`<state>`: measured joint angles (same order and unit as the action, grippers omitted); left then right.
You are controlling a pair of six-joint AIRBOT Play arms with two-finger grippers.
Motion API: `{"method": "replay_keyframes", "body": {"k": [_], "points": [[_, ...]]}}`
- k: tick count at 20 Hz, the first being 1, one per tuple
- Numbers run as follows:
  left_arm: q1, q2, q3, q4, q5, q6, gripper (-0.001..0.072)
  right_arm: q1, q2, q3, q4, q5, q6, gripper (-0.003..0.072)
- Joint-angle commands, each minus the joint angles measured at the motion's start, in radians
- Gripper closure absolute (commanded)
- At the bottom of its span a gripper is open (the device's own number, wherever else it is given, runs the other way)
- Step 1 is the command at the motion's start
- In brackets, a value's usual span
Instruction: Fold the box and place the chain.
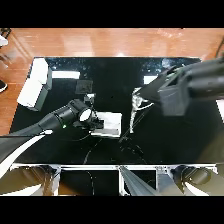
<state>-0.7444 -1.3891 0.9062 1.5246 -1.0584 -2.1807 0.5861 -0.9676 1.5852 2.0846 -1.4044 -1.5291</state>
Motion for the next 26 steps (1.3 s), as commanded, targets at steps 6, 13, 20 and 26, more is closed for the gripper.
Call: {"method": "replay_keyframes", "body": {"k": [6,13,20,26], "points": [[-0.003,0.000,0.001,0.000,0.003,0.000,0.0686,0.114,-0.106,-0.029,-0.002,0.146,0.003,0.0663],[-0.003,0.000,0.001,0.000,0.002,0.000,0.0686,0.114,-0.102,-0.048,-0.197,-0.010,0.034,0.0664],[-0.003,0.000,0.001,0.000,0.002,0.000,0.0686,0.114,-0.100,-0.162,-0.140,0.059,0.034,0.0664],[-0.003,0.000,0.001,0.000,0.002,0.000,0.0686,0.084,-0.078,-0.192,-0.182,0.126,0.056,0.0664]]}}
